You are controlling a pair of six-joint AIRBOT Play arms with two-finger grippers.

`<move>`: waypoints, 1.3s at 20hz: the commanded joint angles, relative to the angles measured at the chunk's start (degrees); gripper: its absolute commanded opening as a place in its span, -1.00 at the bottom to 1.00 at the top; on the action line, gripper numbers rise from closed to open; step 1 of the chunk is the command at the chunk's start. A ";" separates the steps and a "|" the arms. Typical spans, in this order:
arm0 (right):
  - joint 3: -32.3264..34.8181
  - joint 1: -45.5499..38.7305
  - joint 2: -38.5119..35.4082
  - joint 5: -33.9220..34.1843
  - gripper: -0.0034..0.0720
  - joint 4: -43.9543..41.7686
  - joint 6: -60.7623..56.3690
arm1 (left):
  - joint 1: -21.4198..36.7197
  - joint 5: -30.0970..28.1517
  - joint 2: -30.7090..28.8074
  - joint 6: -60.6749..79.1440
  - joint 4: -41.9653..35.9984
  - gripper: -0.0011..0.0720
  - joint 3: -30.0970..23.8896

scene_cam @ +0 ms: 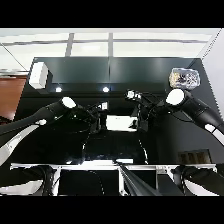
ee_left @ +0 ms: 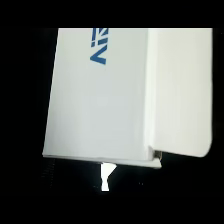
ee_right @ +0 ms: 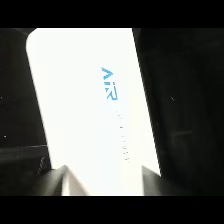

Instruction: Fold the box and place the chain.

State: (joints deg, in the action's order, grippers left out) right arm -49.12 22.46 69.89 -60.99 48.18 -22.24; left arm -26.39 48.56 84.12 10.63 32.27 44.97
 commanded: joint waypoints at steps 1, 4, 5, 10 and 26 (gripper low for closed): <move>0.07 0.17 -0.04 -0.07 0.05 -0.09 0.15 | -0.02 0.13 0.02 0.04 0.04 0.11 0.04; 0.07 0.17 -0.04 -0.15 -0.12 -0.11 -0.26 | -0.02 0.15 0.02 0.04 0.04 0.11 0.04; 0.07 0.17 -0.04 -0.15 -0.12 -0.11 -0.59 | -0.02 0.20 0.02 0.04 0.04 0.11 0.04; -0.09 0.17 -1.44 2.82 -0.12 -0.09 -2.64 | -0.02 1.20 0.02 0.04 0.09 0.11 0.04; -0.09 0.17 -1.60 3.58 -0.38 -1.36 -2.82 | -0.02 1.14 0.04 0.04 0.07 0.11 0.04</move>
